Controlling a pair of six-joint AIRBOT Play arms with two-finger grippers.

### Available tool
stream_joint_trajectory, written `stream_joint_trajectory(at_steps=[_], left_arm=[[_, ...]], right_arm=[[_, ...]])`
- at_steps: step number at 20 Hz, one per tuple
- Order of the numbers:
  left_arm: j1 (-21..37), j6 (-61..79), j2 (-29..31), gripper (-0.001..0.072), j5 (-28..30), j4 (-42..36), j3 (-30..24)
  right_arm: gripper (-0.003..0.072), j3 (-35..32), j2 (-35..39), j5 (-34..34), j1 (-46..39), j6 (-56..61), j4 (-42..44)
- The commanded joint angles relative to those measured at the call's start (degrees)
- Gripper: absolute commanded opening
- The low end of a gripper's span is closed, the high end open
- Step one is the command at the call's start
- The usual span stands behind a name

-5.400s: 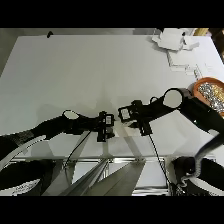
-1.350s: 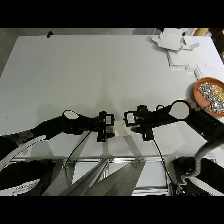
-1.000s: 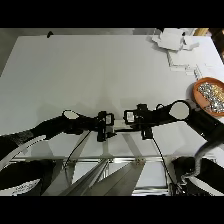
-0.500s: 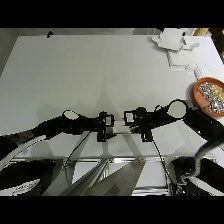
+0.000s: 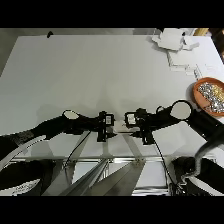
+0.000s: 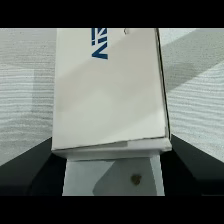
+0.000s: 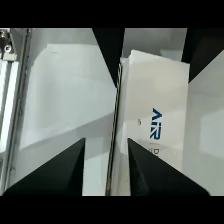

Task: Fold the box and place the chain.

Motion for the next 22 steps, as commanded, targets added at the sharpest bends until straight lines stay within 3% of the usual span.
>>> stream_joint_trajectory(at_steps=[1, 2, 11, 22], left_arm=[[0.0, 0.1, 0.0, 0.014, 0.0, 0.1, 0.0], [0.0, 0.1, 0.0, 0.014, 0.0, 0.1, 0.0], [0.0, 0.1, 0.0, 0.014, 0.0, 0.1, 0.0], [0.0, 0.1, 0.0, 0.014, 0.0, 0.1, 0.0]], right_arm=[[0.0083, 0.0, 0.9, -2.0, 0.0, 0.0, 0.4], [0.0021, 0.0, 0.7, -2.2, 0.0, 0.0, 0.3], [0.0021, 0.0, -5.5, -3.3, 0.0, 0.0, -0.7], [0.0021, -0.1, -6.3, -4.0, 0.0, 0.0, -0.7]])
